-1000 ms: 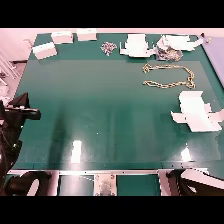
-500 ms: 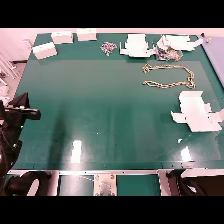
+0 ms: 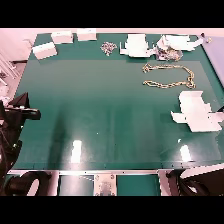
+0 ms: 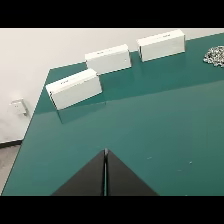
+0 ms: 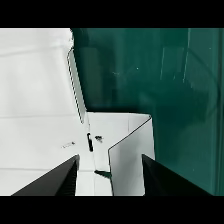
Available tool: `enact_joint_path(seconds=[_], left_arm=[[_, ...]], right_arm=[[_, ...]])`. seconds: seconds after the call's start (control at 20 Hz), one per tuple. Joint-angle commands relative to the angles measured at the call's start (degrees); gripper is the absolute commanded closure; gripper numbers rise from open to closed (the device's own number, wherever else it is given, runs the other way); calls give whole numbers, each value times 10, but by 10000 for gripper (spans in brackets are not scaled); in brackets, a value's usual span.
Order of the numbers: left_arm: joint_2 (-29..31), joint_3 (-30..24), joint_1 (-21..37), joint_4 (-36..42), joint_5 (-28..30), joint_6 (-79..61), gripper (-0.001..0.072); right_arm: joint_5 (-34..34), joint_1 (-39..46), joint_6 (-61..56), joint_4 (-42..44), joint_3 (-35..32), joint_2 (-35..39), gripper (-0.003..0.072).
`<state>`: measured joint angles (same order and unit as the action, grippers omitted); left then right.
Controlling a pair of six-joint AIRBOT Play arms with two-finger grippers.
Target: Fold the box and place the chain.
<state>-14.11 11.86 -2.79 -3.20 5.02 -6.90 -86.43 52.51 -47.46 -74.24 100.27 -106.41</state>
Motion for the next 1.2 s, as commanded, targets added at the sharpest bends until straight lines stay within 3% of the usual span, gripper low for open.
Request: enact_joint_path(seconds=[0.0, 0.3, 0.9, 1.15], left_arm=[[0, 0, 0, 0, 0, 0, 691], [0, 0, 0, 0, 0, 0, 691], [0, 0, 0, 0, 0, 0, 691], [0, 0, 0, 0, 0, 0, 691]], right_arm=[[-12, 2, 18, -12, 6, -19, 212], [-46, 47, 32, 32, 10, -40, 250], [-46, 65, 61, 91, 42, -101, 257], [-47, 65, 62, 93, 42, -112, 332]])
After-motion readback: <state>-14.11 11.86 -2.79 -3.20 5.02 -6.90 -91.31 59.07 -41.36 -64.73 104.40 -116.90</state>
